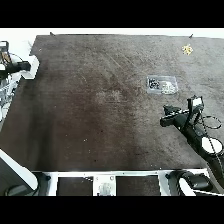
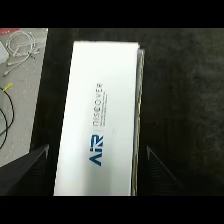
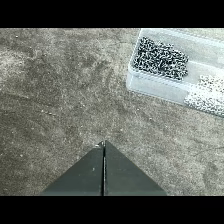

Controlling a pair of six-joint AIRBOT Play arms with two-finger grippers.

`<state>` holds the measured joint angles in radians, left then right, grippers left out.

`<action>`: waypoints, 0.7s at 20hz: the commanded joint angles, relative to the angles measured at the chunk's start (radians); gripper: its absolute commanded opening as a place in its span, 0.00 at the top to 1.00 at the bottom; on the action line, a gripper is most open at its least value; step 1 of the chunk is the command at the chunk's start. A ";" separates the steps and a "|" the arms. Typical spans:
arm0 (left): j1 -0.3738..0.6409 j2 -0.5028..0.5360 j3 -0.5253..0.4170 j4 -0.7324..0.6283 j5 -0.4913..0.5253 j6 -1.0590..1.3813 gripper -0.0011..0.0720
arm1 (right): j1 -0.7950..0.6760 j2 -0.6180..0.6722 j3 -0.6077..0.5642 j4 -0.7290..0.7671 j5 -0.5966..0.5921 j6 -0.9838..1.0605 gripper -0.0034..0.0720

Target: Fold the box and place the chain.

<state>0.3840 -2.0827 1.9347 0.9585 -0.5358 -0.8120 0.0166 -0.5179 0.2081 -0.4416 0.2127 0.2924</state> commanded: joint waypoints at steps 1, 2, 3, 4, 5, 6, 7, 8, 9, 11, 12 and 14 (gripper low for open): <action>0.000 0.067 0.038 0.000 -0.061 -0.024 0.03 | 0.001 0.000 0.000 0.000 -0.002 0.000 0.95; 0.000 0.102 0.038 0.003 -0.071 -0.041 0.03 | 0.001 0.000 0.000 0.000 -0.003 0.000 0.95; 0.000 0.142 0.039 0.003 -0.074 -0.068 0.03 | 0.001 0.000 0.000 0.000 -0.003 0.000 0.95; 0.000 0.179 0.039 0.003 -0.080 -0.098 0.03 | 0.001 0.000 0.000 0.000 -0.003 0.000 0.95; 0.000 0.218 0.044 0.000 -0.098 -0.135 0.03 | 0.001 0.000 0.000 0.000 -0.003 0.000 0.95; 0.000 0.258 0.048 -0.019 -0.125 -0.172 0.11 | 0.001 0.000 0.000 0.000 -0.003 0.000 0.95; 0.000 0.296 0.048 -0.048 -0.165 -0.185 0.49 | 0.001 0.000 0.000 0.000 -0.003 0.000 0.95; 0.000 0.333 0.048 -0.083 -0.216 -0.181 0.88 | 0.001 0.000 0.000 0.000 -0.003 0.000 0.95; -0.003 0.364 0.048 -0.118 -0.272 -0.174 0.97 | 0.001 0.000 0.000 0.000 -0.003 0.000 0.95; -0.016 0.415 0.040 -0.182 -0.371 -0.173 0.97 | 0.001 0.000 0.000 0.000 -0.003 0.000 0.95; -0.029 0.439 0.032 -0.197 -0.391 -0.154 0.98 | 0.001 0.000 0.000 0.000 -0.003 0.000 0.95; -0.061 0.506 -0.019 -0.197 -0.385 -0.127 0.98 | 0.001 0.000 0.000 0.000 -0.003 0.000 0.95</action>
<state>0.3534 -1.6634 1.9549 0.8112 -0.8562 -0.9646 0.0170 -0.5179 0.2081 -0.4416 0.2100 0.2924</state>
